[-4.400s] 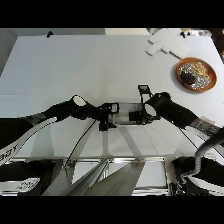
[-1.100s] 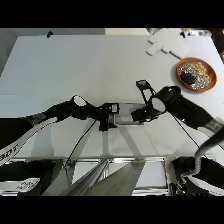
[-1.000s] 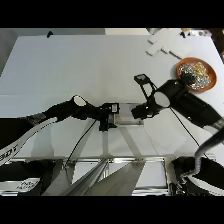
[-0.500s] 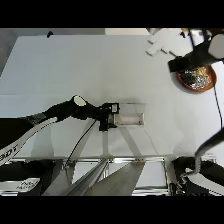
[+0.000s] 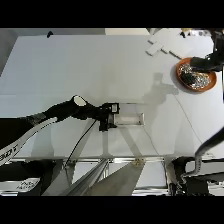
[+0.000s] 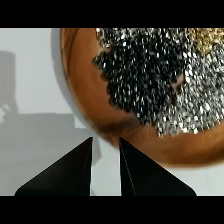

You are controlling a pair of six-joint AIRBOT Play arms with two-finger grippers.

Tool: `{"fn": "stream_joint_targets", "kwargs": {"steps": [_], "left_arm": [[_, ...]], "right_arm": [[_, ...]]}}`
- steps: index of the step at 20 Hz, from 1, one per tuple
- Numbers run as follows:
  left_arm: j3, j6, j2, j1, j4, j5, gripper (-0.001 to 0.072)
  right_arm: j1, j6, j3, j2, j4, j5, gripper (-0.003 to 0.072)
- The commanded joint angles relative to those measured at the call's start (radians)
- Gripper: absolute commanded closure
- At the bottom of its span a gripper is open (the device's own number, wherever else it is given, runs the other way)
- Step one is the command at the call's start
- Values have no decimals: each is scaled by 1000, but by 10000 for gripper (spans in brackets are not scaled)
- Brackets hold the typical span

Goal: Fold the box and place the chain.

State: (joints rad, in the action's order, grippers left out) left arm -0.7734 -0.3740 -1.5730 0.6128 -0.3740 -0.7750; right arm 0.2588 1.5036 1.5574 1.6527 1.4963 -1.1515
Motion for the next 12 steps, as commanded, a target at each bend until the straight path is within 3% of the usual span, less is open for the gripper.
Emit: {"fn": "stream_joint_targets", "kwargs": {"steps": [1, 12], "left_arm": [[0, 0, 0, 0, 0, 0, 374], [0, 0, 0, 0, 0, 0, 374]], "right_arm": [[8, 18, 87, 144, -11, 33, 512], [-2, 48, 142, 239, 37, 38, 488]]}}
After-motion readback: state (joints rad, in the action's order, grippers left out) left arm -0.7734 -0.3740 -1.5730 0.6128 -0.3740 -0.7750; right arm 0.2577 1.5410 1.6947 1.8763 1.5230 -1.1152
